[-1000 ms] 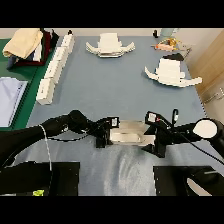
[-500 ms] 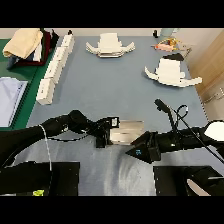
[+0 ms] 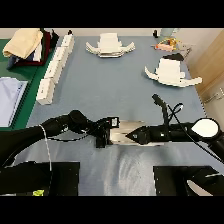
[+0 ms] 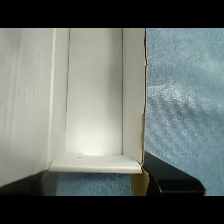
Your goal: Fold the box.
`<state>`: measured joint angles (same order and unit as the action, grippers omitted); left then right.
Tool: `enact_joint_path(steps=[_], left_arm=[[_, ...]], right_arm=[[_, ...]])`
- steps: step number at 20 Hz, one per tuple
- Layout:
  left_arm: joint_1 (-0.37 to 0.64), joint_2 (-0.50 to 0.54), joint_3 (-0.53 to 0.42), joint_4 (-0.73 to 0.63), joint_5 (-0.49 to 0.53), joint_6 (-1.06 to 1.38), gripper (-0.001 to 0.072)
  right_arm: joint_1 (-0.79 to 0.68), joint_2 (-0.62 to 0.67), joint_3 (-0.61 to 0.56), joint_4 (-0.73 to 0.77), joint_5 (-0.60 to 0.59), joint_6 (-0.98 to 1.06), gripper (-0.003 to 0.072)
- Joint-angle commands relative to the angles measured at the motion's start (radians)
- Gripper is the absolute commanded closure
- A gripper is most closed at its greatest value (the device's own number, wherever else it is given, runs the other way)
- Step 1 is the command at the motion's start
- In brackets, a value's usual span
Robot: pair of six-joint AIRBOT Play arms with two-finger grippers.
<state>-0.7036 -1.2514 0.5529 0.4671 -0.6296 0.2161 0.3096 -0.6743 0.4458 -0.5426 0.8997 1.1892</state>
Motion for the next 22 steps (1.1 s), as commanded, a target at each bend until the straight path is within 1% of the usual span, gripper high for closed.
enact_joint_path(steps=[1,3,6,8,13,17,22], left_arm=[[0.0,0.0,0.0,0.0,0.0,0.0,0.0298],[0.0,0.0,0.0,0.0,-0.001,0.0,0.0298],[0.0,0.0,0.0,0.0,-0.001,0.0,0.0299],[0.0,0.0,0.0,0.0,-0.001,0.0,0.0298],[0.0,0.0,0.0,0.0,-0.001,0.0,0.0298],[0.0,0.0,0.0,0.0,-0.001,0.0,0.0298],[0.0,0.0,0.0,0.0,0.0,0.0,0.0298]], right_arm=[[0.002,-0.129,0.038,-0.023,-0.148,-0.04,0.0646],[0.002,-0.196,0.097,-0.025,-0.168,-0.078,0.0646],[0.002,-0.296,0.171,-0.084,-0.19,-0.084,0.0646],[0.002,-0.367,0.188,-0.099,-0.203,-0.087,0.0646],[0.005,-0.513,0.189,-0.097,-0.209,-0.183,0.0646],[0.019,-0.564,0.188,-0.098,-0.213,-0.206,0.0646],[0.069,-0.571,0.189,-0.096,-0.24,-0.246,0.0646]])
